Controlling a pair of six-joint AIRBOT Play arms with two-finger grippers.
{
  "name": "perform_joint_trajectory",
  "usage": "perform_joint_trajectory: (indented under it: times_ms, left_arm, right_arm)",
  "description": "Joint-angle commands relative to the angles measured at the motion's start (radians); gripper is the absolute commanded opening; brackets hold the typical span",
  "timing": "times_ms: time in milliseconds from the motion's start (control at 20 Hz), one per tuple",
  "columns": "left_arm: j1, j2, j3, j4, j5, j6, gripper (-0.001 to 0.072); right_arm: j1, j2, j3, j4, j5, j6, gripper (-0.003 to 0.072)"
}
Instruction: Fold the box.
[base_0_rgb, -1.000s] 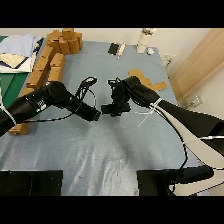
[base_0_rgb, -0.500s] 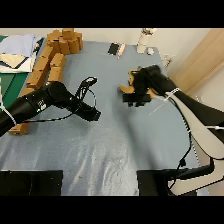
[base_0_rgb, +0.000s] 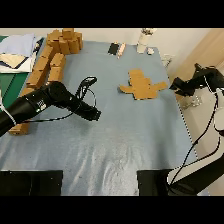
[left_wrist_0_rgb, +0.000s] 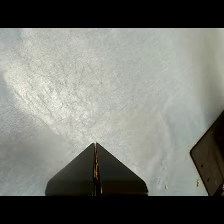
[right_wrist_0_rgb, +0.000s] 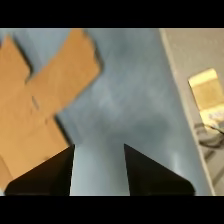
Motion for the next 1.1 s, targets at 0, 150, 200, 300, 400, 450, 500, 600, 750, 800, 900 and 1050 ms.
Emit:
perform_joint_trajectory:
  times_ms: [0, 150, 200, 300, 400, 450, 500, 600, 750, 800, 900, 1050]
  left_arm:
    - [0.0, 0.0, 0.001, -0.014, 0.024, 0.0, 0.0014]
    - [0.0, 0.0, 0.001, -0.035, 0.038, 0.0, 0.0014]
    - [0.0, 0.0, 0.001, -0.042, 0.038, 0.0, 0.0014]
    - [0.0, 0.0, 0.001, -0.056, 0.038, 0.0, 0.0014]
    - [0.0, 0.0, 0.001, -0.057, 0.038, 0.0, 0.0014]
    - [0.0, 0.0, 0.001, -0.057, 0.038, 0.0, 0.0014]
    - [0.0, 0.0, 0.001, -0.057, 0.038, 0.0, 0.0014]
    - [0.0, 0.0, 0.001, -0.057, 0.039, 0.0, 0.0014]
    - [0.0, 0.0, 0.001, -0.057, 0.038, 0.0, 0.0014]
    - [0.0, 0.0, 0.001, -0.057, 0.038, 0.0, 0.0014]
    - [0.0, 0.0, 0.001, -0.057, 0.038, 0.0, 0.0014]
    - [0.0, 0.0, 0.001, -0.059, 0.039, 0.0, 0.0014]
  right_arm:
    - [-0.121, -0.162, 0.174, 0.214, 0.02, -0.188, 0.048]
    - [-0.097, -0.298, 0.338, 0.275, -0.06, -0.258, 0.048]
    - [-0.085, -0.333, 0.381, 0.284, -0.08, -0.257, 0.048]
    - [-0.061, -0.383, 0.426, 0.312, -0.114, -0.28, 0.0479]
    - [-0.032, -0.397, 0.428, 0.331, -0.146, -0.322, 0.0479]
    - [-0.018, -0.399, 0.428, 0.331, -0.166, -0.34, 0.0479]
    - [-0.005, -0.399, 0.428, 0.33, -0.178, -0.359, 0.0479]
    - [0.014, -0.401, 0.428, 0.325, -0.187, -0.362, 0.0415]
    - [0.031, -0.4, 0.428, 0.323, -0.219, -0.362, 0.0241]
    - [0.034, -0.4, 0.428, 0.324, -0.242, -0.362, 0.0083]
    - [0.04, -0.395, 0.428, 0.333, -0.295, -0.38, 0.0004]
    - [0.061, -0.361, 0.424, 0.333, -0.386, -0.37, -0.0001]
